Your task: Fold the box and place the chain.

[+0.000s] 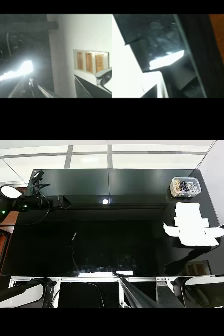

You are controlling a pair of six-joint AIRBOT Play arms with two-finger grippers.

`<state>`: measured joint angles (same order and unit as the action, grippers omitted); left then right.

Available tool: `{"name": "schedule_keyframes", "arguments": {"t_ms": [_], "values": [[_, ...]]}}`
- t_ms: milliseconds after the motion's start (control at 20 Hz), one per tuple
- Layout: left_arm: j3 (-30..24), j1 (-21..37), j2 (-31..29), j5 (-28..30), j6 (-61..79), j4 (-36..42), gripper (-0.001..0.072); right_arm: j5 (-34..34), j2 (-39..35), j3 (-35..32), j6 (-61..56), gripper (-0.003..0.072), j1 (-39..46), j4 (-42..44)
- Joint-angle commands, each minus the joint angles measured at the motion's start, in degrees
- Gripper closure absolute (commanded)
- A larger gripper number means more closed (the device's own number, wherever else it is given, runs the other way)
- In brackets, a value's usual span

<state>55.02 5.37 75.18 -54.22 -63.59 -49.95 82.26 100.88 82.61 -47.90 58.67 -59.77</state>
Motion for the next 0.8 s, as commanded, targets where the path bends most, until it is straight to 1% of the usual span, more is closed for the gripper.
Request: {"name": "schedule_keyframes", "arguments": {"t_ms": [0,100,150,300,400,500,600,750], "values": [[0.0,-0.4,0.5,0.4,0.2,0.1,0.0002,4.9,0.3,0.7,1.2,0.0673,-2.0,0.2],[0.0,-0.4,0.5,0.5,0.2,0.1,0.0003,7.0,-1.6,0.2,-1.3,0.0674,-3.0,2.1],[0.0,-0.4,0.5,1.2,0.1,0.1,0.0003,6.5,-3.7,-1.4,-1.3,0.0674,-3.7,4.7],[0.0,-0.4,0.5,1.4,0.1,0.4,0.0003,4.7,-12.3,-9.9,0.2,0.0673,-7.6,15.0],[0.0,-0.4,0.6,1.2,0.1,2.7,0.0002,3.8,-17.4,-15.2,2.4,0.0673,-11.7,21.3],[0.0,-0.4,0.8,1.2,0.1,5.4,0.0003,2.5,-20.9,-19.3,3.6,0.0674,-16.5,25.9],[0.0,-0.5,1.0,-1.2,0.1,7.9,0.0003,-1.6,-25.1,-26.2,5.6,0.0674,-21.9,31.8],[0.0,-2.1,1.9,-5.3,0.2,8.9,0.0003,-10.0,-33.3,-41.8,15.2,0.0674,-30.7,45.4]]}}
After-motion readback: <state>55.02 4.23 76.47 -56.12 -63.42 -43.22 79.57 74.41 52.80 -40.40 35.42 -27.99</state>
